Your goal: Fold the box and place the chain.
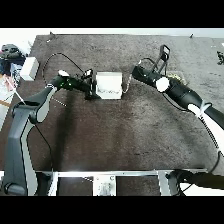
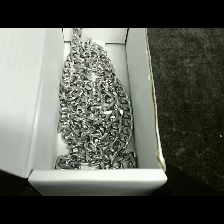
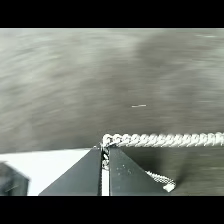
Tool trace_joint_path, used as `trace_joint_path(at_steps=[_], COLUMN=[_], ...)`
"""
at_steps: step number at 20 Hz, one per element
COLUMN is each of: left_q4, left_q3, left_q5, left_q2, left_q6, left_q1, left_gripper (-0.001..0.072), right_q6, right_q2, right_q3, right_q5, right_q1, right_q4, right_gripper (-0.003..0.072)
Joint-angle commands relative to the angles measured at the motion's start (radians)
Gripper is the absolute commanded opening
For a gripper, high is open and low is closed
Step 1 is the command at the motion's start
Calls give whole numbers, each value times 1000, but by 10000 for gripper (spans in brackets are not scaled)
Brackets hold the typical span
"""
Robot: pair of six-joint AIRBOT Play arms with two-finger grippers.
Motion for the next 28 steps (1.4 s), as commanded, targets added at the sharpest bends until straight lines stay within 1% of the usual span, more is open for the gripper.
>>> trace_joint_path(at_steps=[1, 6, 8, 16, 19, 20, 23, 26, 27, 28], left_q4=[0, 0, 0, 0, 0, 0, 0, 0, 0, 0], left_q3=[0, 0, 0, 0, 0, 0, 0, 0, 0, 0], left_q5=[0, 0, 0, -1, -1, -2, -1, -1, -1, -1], left_q2=[0, 0, 0, 0, 0, 0, 0, 0, 0, 0], left_q6=[0, 0, 0, 0, 0, 0, 0, 0, 0, 0], left_q1=[1, 1, 1, 1, 1, 1, 1, 1, 1, 1], left_gripper=[337, 336, 336, 336, 336, 336, 336, 336, 337, 336], right_q6=[-6, -3, -3, -4, -4, -6, -12, -12, -12, -12], right_q2=[74, 64, 62, 62, 34, 15, -52, -90, -94, -94], right_q3=[2, 2, 2, 6, 6, 6, 6, 5, 5, 5], right_q5=[-27, -88, -108, -141, -131, -111, -45, -31, -19, 2], right_q1=[117, 220, 227, 227, 227, 227, 224, 213, 203, 187], right_q4=[17, 44, 71, 93, 90, 90, 56, 10, 7, -1], right_gripper=[13, 13, 13, 12, 13, 13, 14, 18, 184, 304])
